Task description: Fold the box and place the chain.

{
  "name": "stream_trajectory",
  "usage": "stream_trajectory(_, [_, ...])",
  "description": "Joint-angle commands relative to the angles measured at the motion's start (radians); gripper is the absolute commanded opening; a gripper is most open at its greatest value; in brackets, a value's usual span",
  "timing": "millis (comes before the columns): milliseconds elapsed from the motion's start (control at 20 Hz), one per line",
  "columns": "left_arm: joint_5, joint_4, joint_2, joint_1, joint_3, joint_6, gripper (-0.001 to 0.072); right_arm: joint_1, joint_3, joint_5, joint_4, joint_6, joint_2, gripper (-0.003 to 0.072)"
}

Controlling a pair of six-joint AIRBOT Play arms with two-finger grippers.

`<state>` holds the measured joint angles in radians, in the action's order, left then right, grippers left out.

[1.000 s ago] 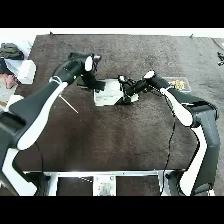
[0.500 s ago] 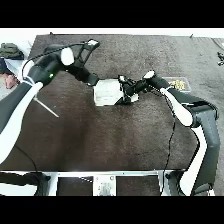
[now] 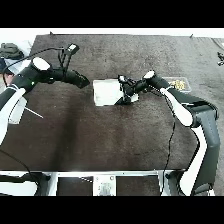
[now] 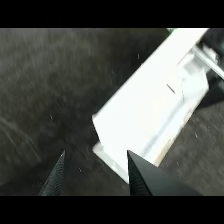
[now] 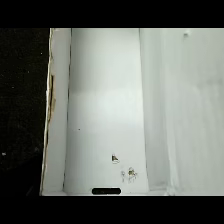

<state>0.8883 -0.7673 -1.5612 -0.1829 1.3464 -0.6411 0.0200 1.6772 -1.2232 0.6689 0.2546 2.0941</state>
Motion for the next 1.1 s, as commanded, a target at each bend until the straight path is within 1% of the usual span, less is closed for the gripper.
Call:
stream_trajectory(0, [-0.092,0.126,-0.026,0.021,-0.008,0.155,0.0428,0.0,0.0,0.0,0.0,0.0,0.0,0.0422])
stream_trajectory(50, [-0.077,0.127,-0.059,0.032,0.009,0.193,0.0428,0.0,0.0,0.0,0.0,0.0,0.0,0.0422])
stream_trajectory(100, [-0.026,0.145,-0.101,0.048,0.039,0.237,0.0427,0.0,0.0,0.0,0.0,0.0,0.0,0.0422])
stream_trajectory(150, [0.044,0.189,-0.151,0.069,0.079,0.285,0.0427,0.0,0.0,0.0,0.0,0.0,0.0,0.0422])
stream_trajectory(200, [0.14,0.239,-0.207,0.092,0.127,0.364,0.0426,0.0,0.0,0.0,0.0,0.0,0.0,0.0422])
stream_trajectory(300, [0.276,0.272,-0.302,0.126,0.212,0.473,0.0426,0.0,0.0,0.0,0.0,0.0,0.0,0.0422])
stream_trajectory(350, [0.327,0.271,-0.335,0.134,0.233,0.547,0.0427,0.0,0.0,0.0,0.0,0.0,0.0,0.0422])
stream_trajectory(500, [0.398,0.249,-0.386,0.117,0.236,0.762,0.0435,0.0,0.0,0.0,0.0,0.0,0.0,0.0422])
stream_trajectory(550, [0.41,0.221,-0.396,0.104,0.234,0.832,0.0619,0.0,0.0,0.0,0.0,0.0,0.0,0.0422])
stream_trajectory(600, [0.404,0.205,-0.404,0.091,0.233,0.861,0.0701,0.0,0.0,0.0,0.0,0.0,0.0,0.0422])
stream_trajectory(800, [0.401,0.206,-0.43,0.068,0.233,0.996,0.0702,0.0,0.0,0.0,0.0,0.0,0.0,0.0422])
stream_trajectory(950, [0.383,0.198,-0.432,0.068,0.233,1.002,0.0702,0.0,0.0,0.0,0.0,0.0,0.0,0.0422])
stream_trajectory(1050, [0.394,0.206,-0.436,0.067,0.233,1.009,0.0702,0.0,0.0,0.0,0.0,0.0,0.0,0.0422])
